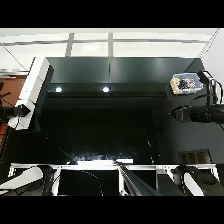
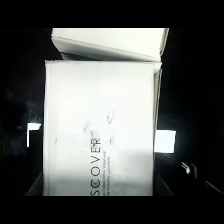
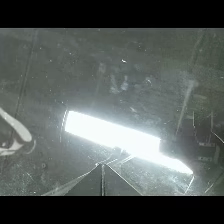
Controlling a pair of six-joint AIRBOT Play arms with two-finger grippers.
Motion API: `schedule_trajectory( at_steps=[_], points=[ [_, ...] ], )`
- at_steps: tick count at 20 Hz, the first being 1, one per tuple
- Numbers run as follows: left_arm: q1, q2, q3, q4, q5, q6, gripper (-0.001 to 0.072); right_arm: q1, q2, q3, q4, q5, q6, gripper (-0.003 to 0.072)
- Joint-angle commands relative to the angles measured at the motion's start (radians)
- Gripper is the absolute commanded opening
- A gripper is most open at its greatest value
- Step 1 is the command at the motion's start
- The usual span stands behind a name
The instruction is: Fold the box and place the chain.
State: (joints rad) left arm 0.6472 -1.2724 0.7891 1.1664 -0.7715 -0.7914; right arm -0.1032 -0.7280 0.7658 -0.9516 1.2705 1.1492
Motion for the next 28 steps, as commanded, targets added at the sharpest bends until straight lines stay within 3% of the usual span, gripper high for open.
schedule_trajectory(
  at_steps=[1, 6, 9, 10, 11, 12, 13, 15, 17, 20, 22, 24, 25, 28],
  points=[
    [0.001, -0.017, 0.002, -0.018, 0.045, 0.003, 0.072, -0.001, 0.0, 0.0, 0.0, 0.0, 0.007, 0.0013],
    [0.001, 0.094, 0.121, -0.015, -0.146, -0.002, 0.0712, 0.002, 0.0, 0.0, -0.04, -0.019, -0.023, 0.0012],
    [-0.003, 0.21, 0.196, -0.13, -0.241, -0.004, 0.071, 0.022, 0.0, 0.001, -0.097, -0.053, -0.025, 0.0013],
    [-0.011, 0.256, 0.196, -0.188, -0.222, -0.043, 0.0693, 0.024, 0.0, 0.001, -0.097, -0.061, -0.025, 0.0013],
    [-0.037, 0.305, 0.196, -0.242, -0.207, -0.117, 0.048, 0.024, 0.0, 0.002, -0.093, -0.061, -0.024, 0.0012],
    [-0.076, 0.348, 0.196, -0.259, -0.212, -0.162, 0.0153, 0.024, 0.0, 0.004, -0.089, -0.057, -0.022, 0.0012],
    [-0.13, 0.391, 0.195, -0.259, -0.243, -0.167, 0.0024, 0.024, 0.001, 0.004, -0.066, -0.043, -0.019, 0.0012],
    [-0.269, 0.458, 0.181, -0.248, -0.299, -0.196, 0.0023, 0.049, 0.027, 0.004, 0.035, -0.02, -0.1, 0.0005],
    [-0.446, 0.532, 0.115, -0.19, -0.267, -0.254, 0.0022, 0.136, 0.107, 0.003, -0.041, -0.189, -0.045, 0.0005],
    [-0.726, 0.636, -0.077, -0.116, -0.057, -0.347, 0.0023, 0.225, 0.148, -0.023, -0.238, -0.391, 0.115, 0.0006],
    [-0.868, 0.662, -0.232, -0.116, 0.15, -0.35, 0.0024, 0.253, 0.147, -0.119, -0.239, -0.525, 0.116, 0.0007],
    [-0.935, 0.659, -0.332, -0.12, 0.275, -0.351, 0.0027, 0.257, 0.147, -0.216, -0.28, -0.683, 0.115, 0.001],
    [-0.935, 0.659, -0.348, -0.119, 0.285, -0.35, 0.0028, 0.253, 0.147, -0.234, -0.327, -0.722, 0.115, 0.0011],
    [-0.902, 0.66, -0.348, -0.119, 0.299, -0.349, 0.0028, 0.253, 0.147, -0.235, -0.346, -0.716, 0.116, 0.0013]
  ],
)
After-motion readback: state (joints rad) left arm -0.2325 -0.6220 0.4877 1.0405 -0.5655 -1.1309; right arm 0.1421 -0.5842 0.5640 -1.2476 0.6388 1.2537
